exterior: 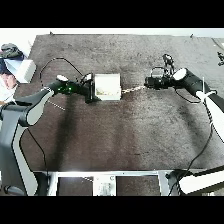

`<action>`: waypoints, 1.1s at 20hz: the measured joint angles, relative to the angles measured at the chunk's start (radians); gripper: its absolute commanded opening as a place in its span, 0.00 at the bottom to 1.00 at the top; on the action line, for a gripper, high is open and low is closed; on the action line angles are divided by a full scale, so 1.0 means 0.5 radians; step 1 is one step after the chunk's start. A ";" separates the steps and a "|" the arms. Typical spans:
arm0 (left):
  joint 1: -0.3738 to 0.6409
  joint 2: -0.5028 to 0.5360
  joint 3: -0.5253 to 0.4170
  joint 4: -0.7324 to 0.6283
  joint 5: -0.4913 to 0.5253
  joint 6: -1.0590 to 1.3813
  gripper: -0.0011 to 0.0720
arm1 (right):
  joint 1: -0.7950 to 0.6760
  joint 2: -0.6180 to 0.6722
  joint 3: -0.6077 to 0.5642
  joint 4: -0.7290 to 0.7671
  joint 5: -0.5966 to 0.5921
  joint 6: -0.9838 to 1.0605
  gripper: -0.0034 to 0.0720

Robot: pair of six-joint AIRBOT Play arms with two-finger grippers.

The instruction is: Fold the box and place the chain.

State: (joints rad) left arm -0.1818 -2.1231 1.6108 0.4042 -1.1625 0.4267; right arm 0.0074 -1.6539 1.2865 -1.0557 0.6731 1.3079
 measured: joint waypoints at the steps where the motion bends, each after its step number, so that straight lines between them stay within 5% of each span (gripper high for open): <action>1: 0.000 0.000 0.000 0.000 -0.001 0.000 0.50 | -0.016 -0.050 0.026 -0.009 -0.002 0.011 0.46; 7: 0.000 0.000 0.000 0.000 0.000 0.000 0.50 | -0.043 -0.272 0.175 -0.030 0.002 0.041 0.45; 8: 0.000 0.000 0.000 0.000 -0.001 0.000 0.50 | -0.043 -0.292 0.189 -0.031 -0.001 0.043 0.31; 20: 0.000 0.000 0.000 0.000 -0.001 0.000 0.50 | 0.013 -0.383 0.254 -0.024 -0.076 0.047 0.31; 21: 0.000 0.000 0.000 0.000 0.000 0.000 0.50 | 0.024 -0.393 0.263 -0.027 -0.077 0.047 0.24; 22: 0.000 0.000 0.000 0.000 0.000 0.000 0.50 | 0.037 -0.403 0.273 -0.031 -0.078 0.047 0.06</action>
State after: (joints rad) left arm -0.1818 -2.1231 1.6108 0.4042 -1.1625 0.4267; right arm 0.0257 -1.8553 1.4231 -1.0710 0.6342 1.3315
